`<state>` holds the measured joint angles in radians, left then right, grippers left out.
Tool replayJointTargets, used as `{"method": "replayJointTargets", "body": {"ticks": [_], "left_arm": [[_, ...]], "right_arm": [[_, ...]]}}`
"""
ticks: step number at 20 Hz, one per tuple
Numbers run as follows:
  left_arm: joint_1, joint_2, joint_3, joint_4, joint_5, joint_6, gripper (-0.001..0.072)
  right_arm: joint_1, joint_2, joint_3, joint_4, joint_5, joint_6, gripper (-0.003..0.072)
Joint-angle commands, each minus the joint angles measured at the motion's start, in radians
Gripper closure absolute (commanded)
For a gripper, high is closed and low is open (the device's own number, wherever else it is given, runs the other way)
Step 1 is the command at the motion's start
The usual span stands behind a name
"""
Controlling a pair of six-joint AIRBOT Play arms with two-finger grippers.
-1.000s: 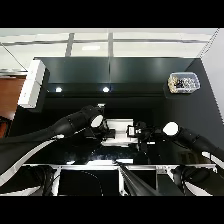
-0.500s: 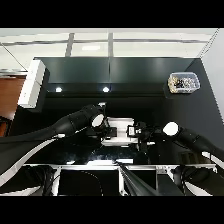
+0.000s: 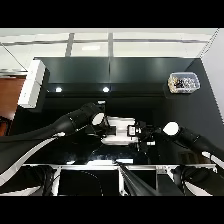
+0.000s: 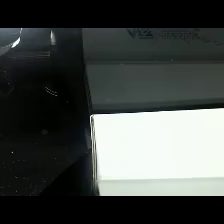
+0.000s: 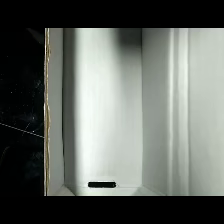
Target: Fold the box and place the chain.
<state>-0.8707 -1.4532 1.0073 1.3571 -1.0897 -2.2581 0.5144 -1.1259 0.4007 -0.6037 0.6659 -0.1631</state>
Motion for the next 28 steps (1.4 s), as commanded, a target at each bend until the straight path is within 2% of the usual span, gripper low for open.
{"method": "replayJointTargets", "body": {"ticks": [1, 2, 3, 4, 7, 13, 17, 23, 28], "left_arm": [[0.0, 0.001, 0.002, -0.003, 0.007, 0.006, 0.0681], [0.0, 0.001, 0.002, -0.002, 0.007, 0.007, 0.0682], [0.0, 0.001, 0.002, 0.001, 0.007, 0.007, 0.0682], [0.0, 0.001, 0.002, 0.005, 0.007, 0.007, 0.0682], [0.002, 0.001, 0.004, 0.02, -0.025, 0.007, 0.0682], [0.002, 0.002, 0.048, 0.092, -0.082, 0.007, 0.0682], [0.002, -0.006, 0.05, 0.143, -0.093, 0.006, 0.0682], [-0.002, -0.04, 0.05, 0.145, -0.089, 0.006, 0.0681], [-0.001, -0.04, 0.05, 0.144, -0.071, 0.006, 0.068]], "right_arm": [[0.001, -0.001, 0.0, -0.002, 0.002, -0.002, 0.025], [0.001, -0.001, 0.0, 0.001, 0.002, -0.001, 0.0246], [0.001, 0.0, 0.0, 0.002, 0.003, 0.024, 0.0192], [0.001, 0.001, 0.002, 0.001, 0.003, 0.056, 0.0007], [0.0, 0.052, 0.014, -0.024, 0.051, 0.111, 0.0008], [-0.065, 0.203, 0.015, -0.179, 0.081, 0.228, 0.0008], [-0.102, 0.198, 0.014, -0.179, 0.09, 0.216, 0.0009], [-0.1, 0.137, 0.014, -0.074, 0.098, 0.092, 0.0009], [-0.068, 0.136, 0.009, -0.077, 0.122, 0.091, 0.001]]}}
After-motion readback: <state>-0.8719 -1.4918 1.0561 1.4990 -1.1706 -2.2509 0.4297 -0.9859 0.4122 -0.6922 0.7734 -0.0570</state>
